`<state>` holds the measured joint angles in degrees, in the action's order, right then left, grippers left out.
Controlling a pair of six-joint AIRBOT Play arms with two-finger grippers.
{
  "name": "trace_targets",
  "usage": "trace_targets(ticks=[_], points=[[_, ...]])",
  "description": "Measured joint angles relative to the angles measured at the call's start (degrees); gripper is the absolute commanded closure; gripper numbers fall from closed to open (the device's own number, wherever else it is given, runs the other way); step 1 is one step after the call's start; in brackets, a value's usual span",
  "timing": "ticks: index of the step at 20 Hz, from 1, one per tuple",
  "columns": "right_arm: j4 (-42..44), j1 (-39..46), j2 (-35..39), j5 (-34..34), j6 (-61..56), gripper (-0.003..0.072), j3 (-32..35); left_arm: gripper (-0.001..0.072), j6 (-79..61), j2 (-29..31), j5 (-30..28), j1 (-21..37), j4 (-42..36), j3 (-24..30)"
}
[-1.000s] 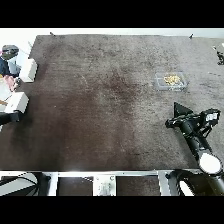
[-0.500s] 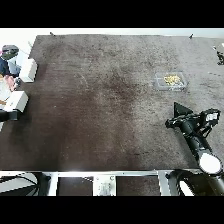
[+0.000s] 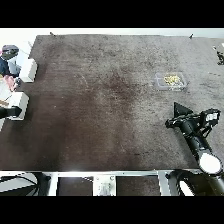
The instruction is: Fold the box and place the chain.
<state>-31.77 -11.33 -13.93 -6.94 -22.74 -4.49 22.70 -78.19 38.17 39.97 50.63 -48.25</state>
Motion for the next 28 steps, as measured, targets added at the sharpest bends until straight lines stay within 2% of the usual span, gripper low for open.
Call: trace_targets(ticks=[6,8,9,10,11,12,14,16,20,22,25,28], points=[[0.00,0.00,0.00,-0.02,0.00,0.0680,0.00,0.0092,5.53,0.00,9.62,0.00,-0.04,-12.44],[0.00,-0.02,0.00,-0.02,0.00,0.0680,0.00,0.0121,6.34,0.00,12.52,0.00,-0.90,-17.79],[0.00,-0.02,0.02,-0.02,0.00,0.0680,0.00,0.0172,6.60,0.00,13.94,0.00,-1.81,-20.46],[0.00,0.00,0.00,0.00,0.00,0.0680,0.00,0.0416,6.91,0.00,15.43,0.00,-3.32,-23.32],[0.00,-0.02,0.02,0.00,0.00,0.0680,0.00,0.0606,6.93,0.00,16.87,0.00,-5.01,-25.88],[-0.02,-0.02,0.00,0.00,0.00,0.0680,0.00,0.0701,6.93,0.00,18.58,0.00,-7.23,-28.46],[0.00,0.00,0.00,0.00,0.00,0.0680,0.00,0.0704,6.36,0.17,21.66,-0.09,-12.39,-32.46],[0.00,-0.02,0.02,0.00,0.00,0.0680,0.00,0.0705,5.57,1.53,21.90,-1.03,-16.31,-34.67],[0.00,-0.02,0.02,0.00,0.00,0.0680,0.00,0.0706,2.67,7.30,15.26,-5.79,-19.58,-36.30],[-0.02,-0.02,0.00,0.00,0.00,0.0680,0.00,0.0706,0.87,11.19,10.91,-9.05,-20.31,-34.80],[0.00,0.00,0.02,0.00,0.00,0.0680,0.00,0.0706,-2.03,18.38,1.07,-14.32,-20.96,-27.65],[-0.02,0.00,0.02,-0.02,0.00,0.0680,0.00,0.0706,-3.82,26.73,-11.30,-20.61,-21.90,-15.98]])
